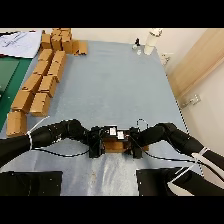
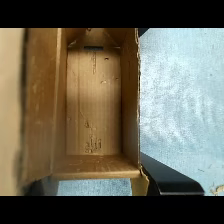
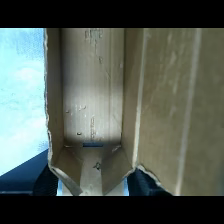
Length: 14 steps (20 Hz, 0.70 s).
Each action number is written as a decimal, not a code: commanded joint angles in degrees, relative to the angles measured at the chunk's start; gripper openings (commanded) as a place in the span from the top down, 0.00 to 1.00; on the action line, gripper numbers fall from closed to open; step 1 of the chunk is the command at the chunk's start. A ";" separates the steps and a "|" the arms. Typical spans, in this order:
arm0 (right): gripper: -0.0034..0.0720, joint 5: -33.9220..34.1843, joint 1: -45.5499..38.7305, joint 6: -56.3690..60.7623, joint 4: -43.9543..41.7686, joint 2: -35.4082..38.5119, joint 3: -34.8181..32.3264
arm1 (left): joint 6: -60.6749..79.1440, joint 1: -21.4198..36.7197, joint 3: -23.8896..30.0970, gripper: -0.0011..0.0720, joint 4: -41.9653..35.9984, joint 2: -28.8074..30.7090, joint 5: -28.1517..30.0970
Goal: Fold the box.
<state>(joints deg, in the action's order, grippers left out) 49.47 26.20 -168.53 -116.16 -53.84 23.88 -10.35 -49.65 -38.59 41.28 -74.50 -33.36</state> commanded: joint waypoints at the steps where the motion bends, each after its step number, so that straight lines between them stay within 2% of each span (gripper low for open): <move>1: 0.27 0.09 -0.04 -0.17 1.31 0.00 -0.04 | -0.13 0.00 0.02 0.29 -0.11 -0.04 -0.02; 8: 0.25 1.60 -0.07 0.07 -0.90 0.02 0.11 | -0.13 0.00 0.02 0.29 -0.11 -0.04 -0.02; 9: 0.14 2.82 -0.09 0.04 -1.27 0.02 0.11 | -0.13 0.00 0.02 0.29 -0.11 -0.04 -0.02; 10: 0.14 4.46 -0.07 0.04 -1.66 0.02 0.20 | -0.13 0.00 0.02 0.29 -0.11 -0.04 -0.04; 11: 0.01 4.57 -0.11 0.15 -1.18 0.02 0.35 | -0.13 0.00 0.02 0.29 -0.13 -0.04 -0.02; 14: 0.01 5.55 -1.22 4.68 1.05 0.76 1.42 | -0.13 0.00 0.02 0.29 -0.11 -0.04 -0.02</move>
